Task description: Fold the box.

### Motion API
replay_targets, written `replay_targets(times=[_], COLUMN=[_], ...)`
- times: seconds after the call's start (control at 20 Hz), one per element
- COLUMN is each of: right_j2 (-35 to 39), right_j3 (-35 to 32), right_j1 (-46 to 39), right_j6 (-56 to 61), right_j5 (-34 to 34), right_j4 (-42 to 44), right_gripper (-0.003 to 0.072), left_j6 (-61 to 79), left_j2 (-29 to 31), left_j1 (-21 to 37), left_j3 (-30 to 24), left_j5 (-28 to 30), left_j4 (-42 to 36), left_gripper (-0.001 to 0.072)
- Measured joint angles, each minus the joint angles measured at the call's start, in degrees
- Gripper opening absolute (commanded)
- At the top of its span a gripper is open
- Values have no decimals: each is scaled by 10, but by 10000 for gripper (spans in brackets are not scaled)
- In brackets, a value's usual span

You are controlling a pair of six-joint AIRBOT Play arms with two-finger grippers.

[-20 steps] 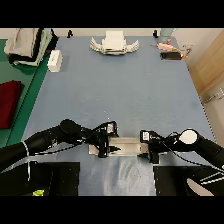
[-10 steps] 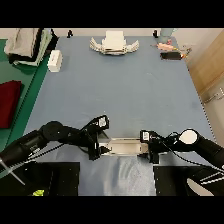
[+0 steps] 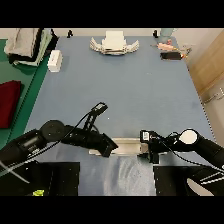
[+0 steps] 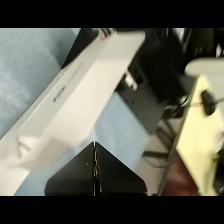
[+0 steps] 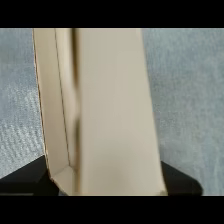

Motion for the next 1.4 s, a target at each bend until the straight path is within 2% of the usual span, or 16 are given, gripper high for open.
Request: replay_targets(times=[0.3, 0.5, 0.75, 1.15, 1.25, 1.4], right_j2=[0, 0, 0, 0, 0, 0], right_j3=[0, 0, 0, 0, 0, 0], right_j1=[0, 0, 0, 0, 0, 0], right_j6=[0, 0, 0, 0, 0, 0], right_j5=[0, 0, 0, 0, 0, 0], right_j4=[0, 0, 0, 0, 0, 0], right_gripper=[524, 524, 524, 524, 524, 524], left_j6=[-58, -105, -127, -122, -106, -87], left_j2=[-148, -215, -282, -312, -303, -259], left_j1=[13, 43, 43, 31, 33, 47], left_j3=[98, 120, 127, 134, 142, 151], left_j5=[43, 42, 10, -2, -6, -10], left_j4=[-45, -53, -55, -54, -51, -39], left_gripper=[16, 16, 16, 15, 15, 15])
